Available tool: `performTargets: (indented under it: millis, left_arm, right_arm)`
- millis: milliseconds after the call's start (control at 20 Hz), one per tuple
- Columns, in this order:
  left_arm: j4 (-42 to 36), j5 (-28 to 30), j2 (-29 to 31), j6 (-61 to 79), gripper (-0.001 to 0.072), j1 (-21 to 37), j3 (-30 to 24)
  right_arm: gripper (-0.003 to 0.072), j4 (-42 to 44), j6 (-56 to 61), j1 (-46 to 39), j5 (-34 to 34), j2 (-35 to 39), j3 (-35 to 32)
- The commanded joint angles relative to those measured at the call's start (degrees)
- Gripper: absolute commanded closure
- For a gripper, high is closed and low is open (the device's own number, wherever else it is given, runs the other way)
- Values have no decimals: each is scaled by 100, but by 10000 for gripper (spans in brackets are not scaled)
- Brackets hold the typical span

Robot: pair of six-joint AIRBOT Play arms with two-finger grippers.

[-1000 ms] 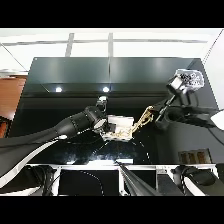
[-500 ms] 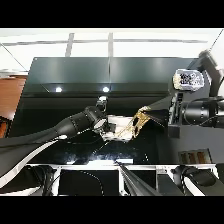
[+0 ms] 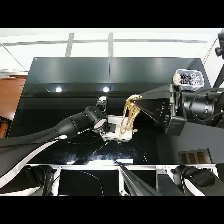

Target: Fold the box and place the chain.

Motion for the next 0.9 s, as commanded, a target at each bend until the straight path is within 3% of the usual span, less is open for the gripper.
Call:
performTargets:
  millis: [0, 150, 350, 600, 650, 750, 850]
  left_arm:
    - [2, 0, -2, 2, 678, 0, -2]
    - [0, -2, -2, 2, 678, 0, -2]
    - [0, -2, -2, 2, 678, 0, -2]
    - [0, 0, -2, 2, 678, 0, -2]
    - [0, 0, -2, 2, 678, 0, -2]
    - [0, -4, -2, 2, 678, 0, -2]
    - [0, -7, -2, 2, 678, 0, -2]
  right_arm:
    - [644, 42, 9, 144, -313, -7, 0]
    - [643, -1108, 638, 149, 15, -179, -284]
    - [643, -1191, 608, 439, -302, -656, -1215]
    - [642, -1552, 599, 570, -680, -1246, -1480]
    - [608, -1565, 568, 570, -671, -1241, -1475]
    - [180, -1652, 557, 568, -389, -1239, -1419]
    - [168, -2302, 560, 553, 199, -1202, -1198]
